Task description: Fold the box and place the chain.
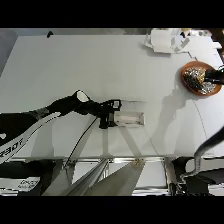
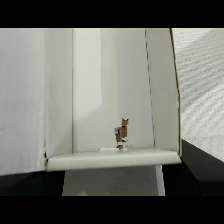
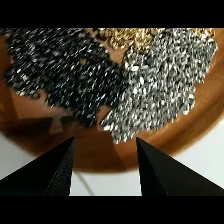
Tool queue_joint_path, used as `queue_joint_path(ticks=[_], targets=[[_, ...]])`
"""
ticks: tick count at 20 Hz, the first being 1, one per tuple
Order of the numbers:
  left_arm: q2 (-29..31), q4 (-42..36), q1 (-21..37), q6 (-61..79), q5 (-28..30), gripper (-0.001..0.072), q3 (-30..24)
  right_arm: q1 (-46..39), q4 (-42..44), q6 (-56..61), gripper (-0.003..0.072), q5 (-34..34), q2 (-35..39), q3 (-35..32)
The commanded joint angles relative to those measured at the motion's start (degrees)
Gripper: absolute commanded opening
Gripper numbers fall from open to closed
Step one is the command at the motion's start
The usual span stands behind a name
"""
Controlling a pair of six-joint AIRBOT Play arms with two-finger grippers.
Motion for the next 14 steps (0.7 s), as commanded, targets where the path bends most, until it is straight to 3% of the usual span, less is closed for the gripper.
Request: queue_joint_path(ticks=[1, 9, 14], targets=[[0.0, 0.0, 0.0, 0.0, 0.0, 0.0211, 0.0, -1.4, 3.4, -2.0, 0.0388, -3.9, -4.8, 1.1], [0.0, 0.0, 0.0, 0.0, 0.0, 0.0211, 0.0, -1.4, 13.6, -4.4, 0.0386, -4.2, -7.3, 1.1], [0.0, 0.0, 0.0, 0.0, 0.0, 0.0211, 0.0, -1.4, 16.4, -6.9, 0.0231, -3.6, -7.5, 1.1]])
